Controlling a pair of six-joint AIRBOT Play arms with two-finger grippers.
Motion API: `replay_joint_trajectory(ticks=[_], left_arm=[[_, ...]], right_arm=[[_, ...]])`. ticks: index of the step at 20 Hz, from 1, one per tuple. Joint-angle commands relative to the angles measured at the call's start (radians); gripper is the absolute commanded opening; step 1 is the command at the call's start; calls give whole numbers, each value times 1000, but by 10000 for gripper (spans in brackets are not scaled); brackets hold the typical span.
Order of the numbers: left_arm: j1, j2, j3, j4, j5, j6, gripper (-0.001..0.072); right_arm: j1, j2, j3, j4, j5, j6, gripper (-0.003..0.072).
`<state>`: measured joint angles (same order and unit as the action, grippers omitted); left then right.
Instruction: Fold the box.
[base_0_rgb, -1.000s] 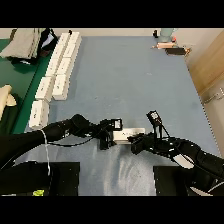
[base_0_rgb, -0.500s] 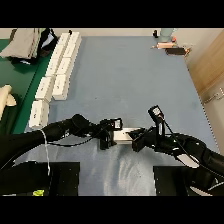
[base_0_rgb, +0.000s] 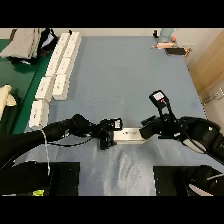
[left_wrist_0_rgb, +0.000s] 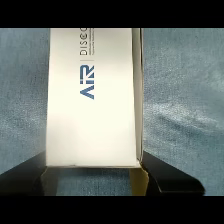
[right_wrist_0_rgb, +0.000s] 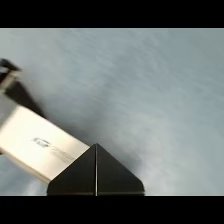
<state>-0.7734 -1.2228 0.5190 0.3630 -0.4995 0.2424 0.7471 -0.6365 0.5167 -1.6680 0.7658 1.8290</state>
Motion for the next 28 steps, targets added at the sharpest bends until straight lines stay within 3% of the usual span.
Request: replay_joint_trajectory(ticks=[1, 5, 14, 18, 23, 25, 28], left_arm=[[0, 0, 1, 0, 0, 0, 375], [0, 0, 1, 0, 0, 0, 375], [3, 51, 2, 59, 41, -141, 375], [60, 209, 1, 364, 95, -604, 375], [318, 373, 1, 904, -54, -1335, 375], [442, 401, 1, 984, -144, -1518, 376], [570, 408, -12, 984, -207, -1599, 376]], right_arm=[[-134, -106, 142, -64, 317, 105, 1], [-214, -207, 217, -53, 351, 201, 1], [-214, -279, 219, -64, 314, 315, 1], [-214, -285, 219, -71, 312, 322, 1], [-214, -285, 219, -84, 303, 320, 1], [-214, -285, 219, -84, 301, 317, 1], [-214, -285, 219, -94, 297, 315, 2]])
